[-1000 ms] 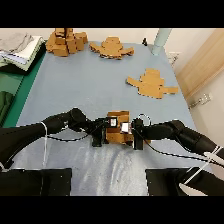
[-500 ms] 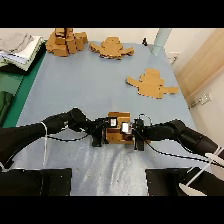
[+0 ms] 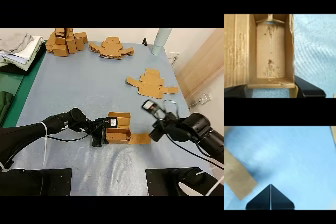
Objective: Fold the box.
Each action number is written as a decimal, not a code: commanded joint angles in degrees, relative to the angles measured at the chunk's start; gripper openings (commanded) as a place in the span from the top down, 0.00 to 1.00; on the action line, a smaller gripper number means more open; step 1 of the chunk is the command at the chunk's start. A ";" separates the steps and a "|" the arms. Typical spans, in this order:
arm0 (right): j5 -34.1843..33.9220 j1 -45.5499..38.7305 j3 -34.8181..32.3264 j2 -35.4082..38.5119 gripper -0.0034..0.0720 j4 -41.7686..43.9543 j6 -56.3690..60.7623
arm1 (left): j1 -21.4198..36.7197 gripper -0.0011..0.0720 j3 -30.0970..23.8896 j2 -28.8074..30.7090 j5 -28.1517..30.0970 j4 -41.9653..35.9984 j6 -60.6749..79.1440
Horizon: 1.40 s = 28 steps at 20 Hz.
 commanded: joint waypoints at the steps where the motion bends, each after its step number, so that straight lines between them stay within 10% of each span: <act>1: -8.28 -8.20 -0.76 0.07 0.95 0.04 16.68 | 0.00 0.27 0.04 -0.02 0.02 0.00 0.00; 10: 3.50 -13.62 -4.28 -12.02 0.95 40.72 0.98 | 0.00 0.27 0.04 -0.02 0.02 0.00 0.00; 28: 1.64 -13.62 -4.15 -13.20 0.95 49.31 -4.98 | 0.00 0.27 0.04 -0.02 0.02 0.00 0.00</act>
